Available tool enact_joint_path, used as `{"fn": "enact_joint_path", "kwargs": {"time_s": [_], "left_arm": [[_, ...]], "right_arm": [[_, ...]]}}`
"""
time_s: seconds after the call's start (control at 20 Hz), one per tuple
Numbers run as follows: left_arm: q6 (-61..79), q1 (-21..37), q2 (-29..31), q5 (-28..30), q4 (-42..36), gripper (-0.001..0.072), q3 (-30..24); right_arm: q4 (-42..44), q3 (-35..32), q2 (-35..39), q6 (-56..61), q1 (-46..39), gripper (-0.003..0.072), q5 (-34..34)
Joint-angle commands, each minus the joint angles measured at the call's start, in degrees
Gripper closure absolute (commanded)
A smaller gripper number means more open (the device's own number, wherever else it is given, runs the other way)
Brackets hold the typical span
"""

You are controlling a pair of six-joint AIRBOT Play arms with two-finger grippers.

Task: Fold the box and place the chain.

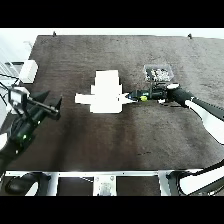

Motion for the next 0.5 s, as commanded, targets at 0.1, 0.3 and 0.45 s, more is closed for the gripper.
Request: {"fn": "enact_joint_path", "kwargs": {"time_s": [0.1, 0.3, 0.45], "left_arm": [[-6.67, -0.02, -22.21, -5.33, 1.14, 0.0187, 14.97], [-31.10, 0.48, -41.38, -17.73, 21.62, 0.0187, 32.24], [-50.80, 0.50, -54.27, -32.41, 43.06, 0.0187, 47.69]], "right_arm": [[-0.17, 0.02, 0.02, -0.98, 0.04, 0.0671, -0.09], [-0.22, 0.00, 0.02, -6.47, 0.07, 0.0672, -0.39], [-0.04, -0.42, 0.04, -8.68, 0.04, 0.0672, -2.64]]}}
